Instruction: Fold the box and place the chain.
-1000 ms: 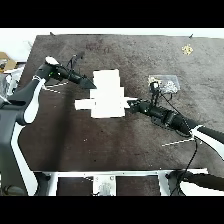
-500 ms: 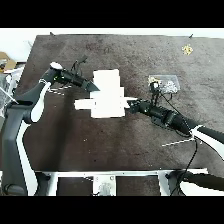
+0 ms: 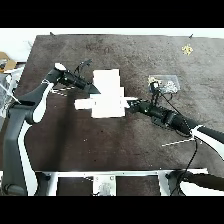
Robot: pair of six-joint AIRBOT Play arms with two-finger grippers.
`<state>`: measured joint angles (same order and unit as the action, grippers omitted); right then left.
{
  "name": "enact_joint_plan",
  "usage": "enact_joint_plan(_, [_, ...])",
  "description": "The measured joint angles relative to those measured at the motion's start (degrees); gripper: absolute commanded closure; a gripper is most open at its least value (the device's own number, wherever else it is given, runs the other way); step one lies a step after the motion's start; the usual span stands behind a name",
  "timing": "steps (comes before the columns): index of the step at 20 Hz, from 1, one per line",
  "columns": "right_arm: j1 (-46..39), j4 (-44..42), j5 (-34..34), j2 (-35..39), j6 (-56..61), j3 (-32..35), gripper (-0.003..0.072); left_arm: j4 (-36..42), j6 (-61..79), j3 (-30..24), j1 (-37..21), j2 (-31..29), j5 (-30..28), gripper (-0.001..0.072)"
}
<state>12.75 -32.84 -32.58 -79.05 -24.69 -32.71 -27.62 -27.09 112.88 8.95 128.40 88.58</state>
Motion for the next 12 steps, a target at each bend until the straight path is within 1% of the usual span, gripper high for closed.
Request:
enact_joint_plan(1, [0.00, 0.00, 0.04, 0.00, 0.00, 0.02, 0.0681, 0.09, 0.28, 0.00, 0.09, 0.00, 0.35, 0.0698])
enact_joint_plan(2, [0.00, 0.02, 0.11, 0.00, -0.04, 0.02, 0.0518, 0.09, 0.26, 0.00, 0.20, -0.02, 0.07, 0.0698])
enact_joint_plan(3, [-0.02, -0.04, 0.02, 0.00, -0.07, 0.00, 0.0200, -0.26, 0.39, 0.00, 0.17, 0.00, -0.11, 0.0698])
enact_joint_plan(4, [0.00, -0.02, -0.20, 0.00, -0.15, 0.02, 0.0130, -0.52, 0.68, -0.02, 0.11, 0.04, -0.72, 0.0698])
enact_joint_plan(5, [-0.02, 0.13, -0.24, 0.04, -0.31, 0.00, 0.0226, -0.42, 1.29, 0.00, 0.00, 0.04, -0.94, 0.0698])
enact_joint_plan(6, [-0.31, 0.44, -0.44, 0.26, -0.26, 0.00, 0.0289, -0.31, 2.14, 0.00, 0.04, -0.02, -0.79, 0.0698])
enact_joint_plan(9, [-2.45, 1.29, -1.51, 2.08, -0.24, -0.02, 0.0293, -0.31, 6.27, 0.00, 0.17, -0.09, -0.61, 0.0698])
enact_joint_plan(12, [-6.21, 2.27, -2.95, 4.74, -0.22, -0.04, 0.0293, -0.31, 13.38, 0.00, 0.07, -0.13, -0.70, 0.0698])
